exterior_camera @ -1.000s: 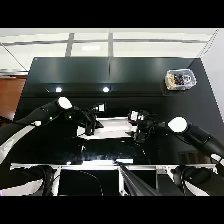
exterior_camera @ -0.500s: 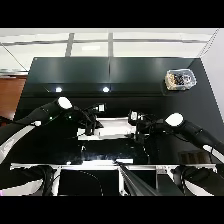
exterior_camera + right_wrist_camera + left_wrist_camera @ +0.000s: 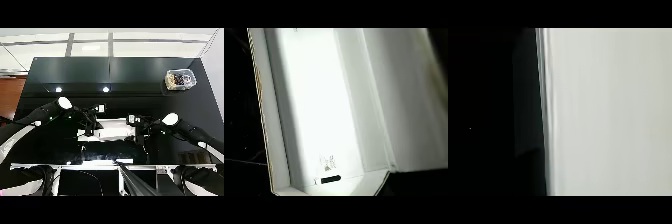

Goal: Fold the box and place the chain.

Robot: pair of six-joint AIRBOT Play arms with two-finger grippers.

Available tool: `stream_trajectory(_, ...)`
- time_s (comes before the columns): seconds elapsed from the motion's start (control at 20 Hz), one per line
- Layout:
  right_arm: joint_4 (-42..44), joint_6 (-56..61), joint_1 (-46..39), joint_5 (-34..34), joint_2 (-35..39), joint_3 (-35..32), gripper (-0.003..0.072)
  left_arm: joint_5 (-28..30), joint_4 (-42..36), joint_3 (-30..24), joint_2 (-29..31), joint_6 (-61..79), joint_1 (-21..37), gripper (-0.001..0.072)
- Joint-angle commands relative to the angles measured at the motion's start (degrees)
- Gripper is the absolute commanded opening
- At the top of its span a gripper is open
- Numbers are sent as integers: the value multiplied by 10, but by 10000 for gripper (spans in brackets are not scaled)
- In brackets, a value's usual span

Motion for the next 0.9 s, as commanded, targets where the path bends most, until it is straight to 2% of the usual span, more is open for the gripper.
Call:
stream_trajectory(0.0, -36, 9, 19, -7, -7, 3, 633, 1, 0, 1, 0, 0, 0, 29)
stream_trajectory(0.6, -57, 48, 24, -27, -16, 11, 630, 1, 0, 1, 0, 0, 0, 29)
stream_trajectory(0.85, -90, 60, 48, -31, -19, 12, 629, 1, 0, 1, 0, 0, 0, 29)
